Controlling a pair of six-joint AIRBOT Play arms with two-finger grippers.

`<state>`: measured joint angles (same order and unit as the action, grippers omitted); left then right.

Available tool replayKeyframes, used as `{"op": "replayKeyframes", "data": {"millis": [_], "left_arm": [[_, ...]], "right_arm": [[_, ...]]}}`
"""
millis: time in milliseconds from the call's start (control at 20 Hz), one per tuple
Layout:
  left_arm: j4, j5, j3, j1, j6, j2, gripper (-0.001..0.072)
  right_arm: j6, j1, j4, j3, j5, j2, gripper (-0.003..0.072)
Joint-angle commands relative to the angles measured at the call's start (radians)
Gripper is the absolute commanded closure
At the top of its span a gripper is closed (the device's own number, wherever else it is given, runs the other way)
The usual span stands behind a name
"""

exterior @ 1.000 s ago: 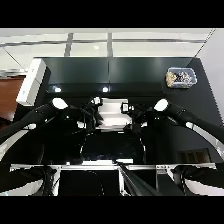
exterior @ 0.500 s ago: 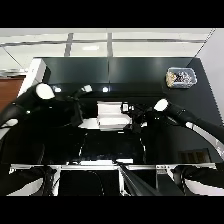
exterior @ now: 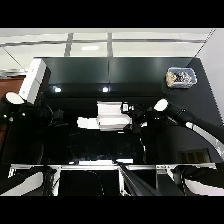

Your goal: Fold the box and place the chain.

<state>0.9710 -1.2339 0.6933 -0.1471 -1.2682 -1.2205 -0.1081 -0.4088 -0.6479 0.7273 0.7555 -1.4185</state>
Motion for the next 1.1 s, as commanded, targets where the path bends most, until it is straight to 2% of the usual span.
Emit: {"op": "replayKeyframes", "data": {"millis": [0,150,200,300,400,450,550,650,700,750,850,900,1050], "left_arm": [[-0.183,0.037,-0.087,-0.056,0.04,-0.075,0.0686],[-0.308,0.076,-0.077,-0.039,0.095,-0.172,0.0687],[-0.306,0.076,-0.058,-0.018,0.1,-0.201,0.0686],[-0.294,0.087,-0.016,0.051,0.102,-0.251,0.0687],[-0.359,0.086,0.025,0.137,0.146,-0.291,0.0686],[-0.401,0.08,0.043,0.171,0.198,-0.303,0.0686],[-0.399,0.076,0.09,0.22,0.242,-0.322,0.0686],[-0.397,0.046,0.13,0.224,0.246,-0.325,0.0686],[-0.397,0.013,0.151,0.218,0.248,-0.325,0.0661],[-0.397,-0.017,0.17,0.215,0.248,-0.325,0.0497],[-0.396,-0.053,0.209,0.219,0.243,-0.325,0.0103],[-0.392,-0.061,0.226,0.232,0.243,-0.325,0.0058],[-0.302,-0.05,0.259,0.302,0.196,-0.325,0.0058]], "right_arm": [[0.0,-0.001,0.0,0.0,0.0,0.0,0.0249],[0.0,-0.001,0.0,0.0,0.0,0.0,0.0248],[0.0,-0.001,0.0,0.0,0.0,0.0,0.0249],[0.0,-0.001,0.0,0.0,0.0,0.0,0.0249],[0.0,-0.001,0.0,0.0,0.0,0.0,0.0249],[0.0,-0.001,0.0,0.0,0.0,0.0,0.0249],[0.0,-0.001,0.0,0.0,0.0,0.0,0.0249],[0.0,-0.001,0.0,0.0,0.0,0.0,0.0249],[0.0,-0.001,0.0,0.0,0.0,0.0,0.0249],[0.0,-0.001,0.0,0.0,0.0,0.0,0.0249],[0.0,-0.001,0.0,0.0,0.0,0.0,0.0249],[0.0,-0.001,0.0,0.0,0.0,0.0,0.0249],[0.0,-0.001,0.0,0.0,0.0,0.0,0.0249]]}}
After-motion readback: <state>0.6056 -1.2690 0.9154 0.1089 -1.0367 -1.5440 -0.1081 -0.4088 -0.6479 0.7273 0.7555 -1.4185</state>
